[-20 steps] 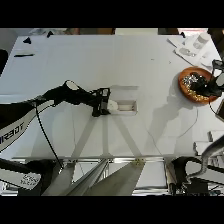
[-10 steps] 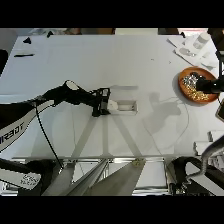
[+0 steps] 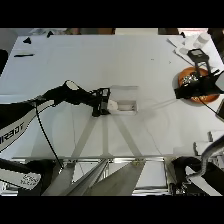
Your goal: Fold the box and place the chain.
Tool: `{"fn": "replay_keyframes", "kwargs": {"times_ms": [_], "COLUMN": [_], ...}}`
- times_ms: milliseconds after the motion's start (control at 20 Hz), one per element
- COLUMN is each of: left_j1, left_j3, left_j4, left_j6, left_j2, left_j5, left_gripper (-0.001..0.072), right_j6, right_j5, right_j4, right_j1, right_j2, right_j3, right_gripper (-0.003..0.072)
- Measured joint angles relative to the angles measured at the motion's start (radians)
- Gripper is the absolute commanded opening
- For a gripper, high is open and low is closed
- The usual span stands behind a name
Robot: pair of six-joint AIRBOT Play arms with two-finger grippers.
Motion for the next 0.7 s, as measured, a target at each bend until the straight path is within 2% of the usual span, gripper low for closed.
{"fn": "replay_keyframes", "kwargs": {"times_ms": [350,700], "left_j1": [0.0,0.0], "left_j3": [0.0,0.0], "left_j4": [0.0,0.0], "left_j6": [0.0,0.0], "left_j2": [0.0,0.0], "left_j5": [0.0,0.0], "left_gripper": [0.0206,0.0206], "right_j6": [0.116,0.219], "right_j5": [-0.053,-0.224], "right_j4": [0.03,0.034], "right_j1": [0.292,0.478], "right_j2": [-0.009,-0.109], "right_j3": [0.0,0.0], "right_gripper": [0.0008,0.0009]}}
